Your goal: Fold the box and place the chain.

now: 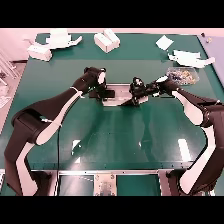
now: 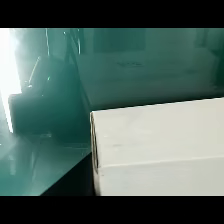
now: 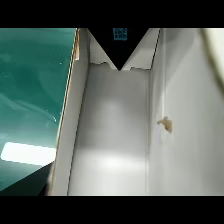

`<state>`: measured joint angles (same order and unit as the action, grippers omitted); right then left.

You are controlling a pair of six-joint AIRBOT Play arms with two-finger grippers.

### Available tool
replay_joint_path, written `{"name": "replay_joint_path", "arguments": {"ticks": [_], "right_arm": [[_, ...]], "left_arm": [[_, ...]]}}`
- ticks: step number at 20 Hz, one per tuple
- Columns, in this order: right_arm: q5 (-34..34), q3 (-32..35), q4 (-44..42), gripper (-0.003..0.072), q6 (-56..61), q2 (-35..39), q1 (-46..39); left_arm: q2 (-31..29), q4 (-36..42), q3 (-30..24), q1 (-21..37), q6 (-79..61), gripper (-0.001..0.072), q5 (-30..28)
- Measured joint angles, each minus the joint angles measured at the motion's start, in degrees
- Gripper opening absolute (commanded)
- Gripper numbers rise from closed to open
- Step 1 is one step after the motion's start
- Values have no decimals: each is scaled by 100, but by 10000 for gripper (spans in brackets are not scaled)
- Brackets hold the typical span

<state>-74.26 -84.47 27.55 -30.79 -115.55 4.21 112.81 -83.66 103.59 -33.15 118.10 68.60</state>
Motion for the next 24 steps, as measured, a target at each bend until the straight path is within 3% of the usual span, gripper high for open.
{"name": "replay_joint_path", "arguments": {"ticks": [1,14,24], "right_arm": [[55,0,13,592,0,-2,-9],[-13,0,2,592,9,-2,-7],[-17,2,0,592,11,-2,-7]], "left_arm": [[0,42,0,-2,-13,633,9],[-79,79,507,-4,-496,638,348],[-885,260,592,44,-1478,638,765]]}}
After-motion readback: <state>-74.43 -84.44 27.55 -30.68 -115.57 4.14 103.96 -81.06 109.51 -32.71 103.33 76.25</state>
